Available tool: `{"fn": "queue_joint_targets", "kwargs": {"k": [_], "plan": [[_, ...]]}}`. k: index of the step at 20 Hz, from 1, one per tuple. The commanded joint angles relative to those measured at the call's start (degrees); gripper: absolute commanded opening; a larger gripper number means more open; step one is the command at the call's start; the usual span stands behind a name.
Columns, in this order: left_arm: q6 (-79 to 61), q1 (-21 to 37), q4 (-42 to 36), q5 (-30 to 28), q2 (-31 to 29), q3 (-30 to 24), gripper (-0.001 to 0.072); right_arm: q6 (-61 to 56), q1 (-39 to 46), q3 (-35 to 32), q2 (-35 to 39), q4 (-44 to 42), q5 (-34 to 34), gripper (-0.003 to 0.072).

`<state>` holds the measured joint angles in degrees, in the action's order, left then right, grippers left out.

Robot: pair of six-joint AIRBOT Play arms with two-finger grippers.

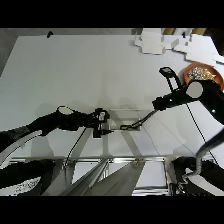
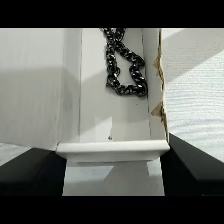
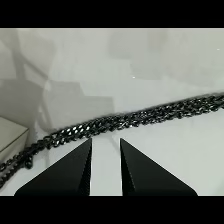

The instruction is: Fold the box and place the chain.

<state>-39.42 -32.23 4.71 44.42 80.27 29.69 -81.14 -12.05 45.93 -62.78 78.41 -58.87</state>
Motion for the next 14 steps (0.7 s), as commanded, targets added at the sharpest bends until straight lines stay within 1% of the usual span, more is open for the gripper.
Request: {"fn": "queue_joint_targets", "kwargs": {"k": [1,7,14], "plan": [[0.0,0.0,0.0,0.0,0.0,0.0,0.0097,-3.1,0.0,-0.5,-0.2,3.3,1.7,0.0199],[0.0,0.0,0.0,0.0,0.0,0.0,0.0097,-3.1,0.0,-4.4,-0.2,4.3,6.7,0.0199],[0.0,0.0,0.0,0.0,0.0,0.0,0.0097,-3.1,0.0,-4.5,-0.3,4.3,7.8,0.0199]]}}
